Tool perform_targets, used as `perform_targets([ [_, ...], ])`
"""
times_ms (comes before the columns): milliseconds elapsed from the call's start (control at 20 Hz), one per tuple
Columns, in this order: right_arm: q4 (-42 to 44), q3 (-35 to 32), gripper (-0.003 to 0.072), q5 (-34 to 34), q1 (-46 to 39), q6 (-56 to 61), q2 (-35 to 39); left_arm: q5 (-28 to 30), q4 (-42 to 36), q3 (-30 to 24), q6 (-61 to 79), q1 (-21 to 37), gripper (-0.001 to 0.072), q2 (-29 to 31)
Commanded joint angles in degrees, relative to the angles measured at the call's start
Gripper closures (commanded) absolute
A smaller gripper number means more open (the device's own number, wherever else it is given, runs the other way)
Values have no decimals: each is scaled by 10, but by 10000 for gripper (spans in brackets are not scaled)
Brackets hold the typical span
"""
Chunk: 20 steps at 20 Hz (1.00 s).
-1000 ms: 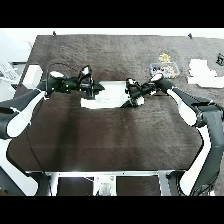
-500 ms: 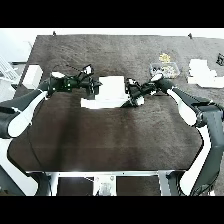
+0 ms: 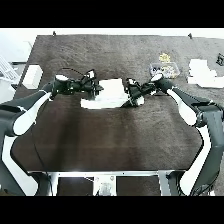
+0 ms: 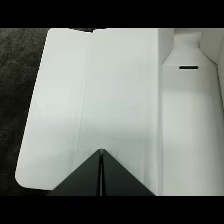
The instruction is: Fold the box and place the chain.
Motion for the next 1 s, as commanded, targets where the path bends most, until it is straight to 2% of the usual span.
perform_targets([
  [0, 0, 1, 95, 0, 1, 0, 0, 1, 5, 0, -2, -2, 692, -6],
  [200, 0, 1, 95, 0, 1, 0, 0, -1, 4, 1, 3, -2, 690, -5],
  [500, 0, 1, 95, 0, 1, 0, 0, -63, 17, 47, -23, 4, 686, 20],
  [550, 0, 1, 95, 0, 1, 0, 0, -77, 31, 51, -34, 11, 496, 28],
  [600, 0, 1, 95, 0, 1, 0, 0, -84, 44, 51, -54, 16, 237, 36],
  [650, 0, 1, 94, 0, 1, 0, 0, -90, 62, 51, -75, 22, 89, 45],
  [700, 0, 1, 95, 0, 1, 0, 0, -106, 80, 51, -87, 26, 36, 53],
  [800, 0, 1, 94, 0, 1, 0, 0, -140, 127, 51, -119, 33, 34, 66],
  [950, 0, 1, 94, 0, 1, 0, 0, -161, 239, 51, -197, 35, 33, 71],
])
